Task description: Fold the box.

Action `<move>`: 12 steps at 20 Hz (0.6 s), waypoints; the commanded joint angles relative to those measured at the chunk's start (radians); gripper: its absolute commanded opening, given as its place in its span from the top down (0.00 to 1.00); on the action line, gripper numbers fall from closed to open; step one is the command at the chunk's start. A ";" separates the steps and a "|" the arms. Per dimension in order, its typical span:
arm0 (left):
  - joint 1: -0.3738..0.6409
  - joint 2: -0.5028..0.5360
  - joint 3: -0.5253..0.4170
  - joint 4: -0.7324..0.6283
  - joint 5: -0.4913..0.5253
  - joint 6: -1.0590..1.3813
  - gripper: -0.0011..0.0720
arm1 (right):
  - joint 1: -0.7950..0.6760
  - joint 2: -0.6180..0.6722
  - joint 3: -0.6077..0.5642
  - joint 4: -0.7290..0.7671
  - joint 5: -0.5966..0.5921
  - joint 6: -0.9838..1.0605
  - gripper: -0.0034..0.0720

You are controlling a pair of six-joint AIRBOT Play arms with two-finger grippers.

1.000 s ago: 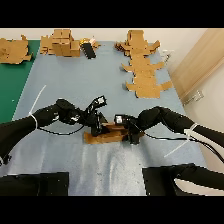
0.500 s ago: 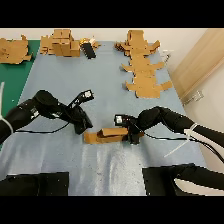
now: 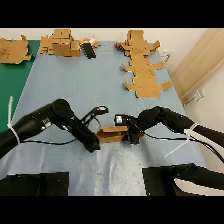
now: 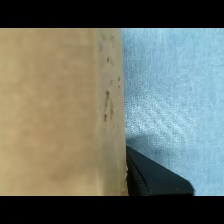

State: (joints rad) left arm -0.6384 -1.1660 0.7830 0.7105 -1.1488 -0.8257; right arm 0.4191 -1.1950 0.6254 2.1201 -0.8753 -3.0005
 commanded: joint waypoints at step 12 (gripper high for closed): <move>-0.108 -0.022 -0.001 -0.190 0.711 -0.054 0.97 | 0.001 -0.001 0.000 0.000 -0.016 0.000 0.35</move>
State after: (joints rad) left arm -0.7444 -1.1866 0.7822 0.5190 -0.5793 -0.8795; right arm 0.4191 -1.1954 0.6258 2.1204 -0.8913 -3.0005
